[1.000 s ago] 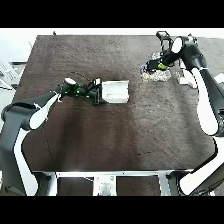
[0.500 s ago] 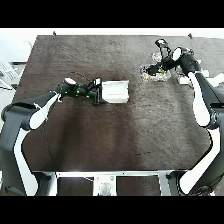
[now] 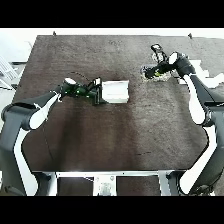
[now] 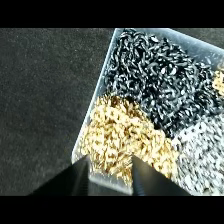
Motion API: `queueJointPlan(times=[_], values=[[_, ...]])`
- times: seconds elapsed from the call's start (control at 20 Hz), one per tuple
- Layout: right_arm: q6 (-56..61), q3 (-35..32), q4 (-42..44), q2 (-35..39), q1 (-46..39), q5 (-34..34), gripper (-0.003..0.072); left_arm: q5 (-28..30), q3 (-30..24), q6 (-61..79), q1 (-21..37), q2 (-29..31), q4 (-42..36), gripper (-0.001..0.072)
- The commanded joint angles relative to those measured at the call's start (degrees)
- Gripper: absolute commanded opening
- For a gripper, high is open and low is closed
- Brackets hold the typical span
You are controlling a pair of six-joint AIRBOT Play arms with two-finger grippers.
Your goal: Fold the box and place the chain.
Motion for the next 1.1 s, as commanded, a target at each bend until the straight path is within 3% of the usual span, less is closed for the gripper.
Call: queueJointPlan(times=[0.0, 0.1, 0.15, 0.3, 0.5, 1.05], values=[[-0.7, 0.0, 0.5, -0.9, 0.0, 0.3, 0.0185, 0.0, 0.0, 0.0, 0.0, 0.0, 0.0, 0.0351], [-0.7, 0.5, 0.3, -0.9, -0.1, 0.2, 0.002, 0.0, 0.0, 0.0, 0.0, 0.0, 0.0, 0.0351], [-0.7, 1.1, 0.3, -0.9, -0.1, 0.3, 0.0009, 0.0, 0.0, 0.0, 0.0, 0.0, 0.0, 0.0351], [-0.5, 3.1, 0.4, 0.5, 0.0, 0.7, 0.0006, 0.0, 0.0, 0.0, 0.0, 0.0, 0.0, 0.0351], [1.7, 3.2, -1.4, 8.5, 0.0, 1.4, 0.0006, 0.0, 0.0, 0.0, 0.0, 0.0, 0.0, 0.0351], [2.6, 3.2, -7.7, 42.6, 5.0, 4.7, 0.0005, 0.0, 0.0, 0.0, 0.0, 0.0, 0.0, 0.0351]])
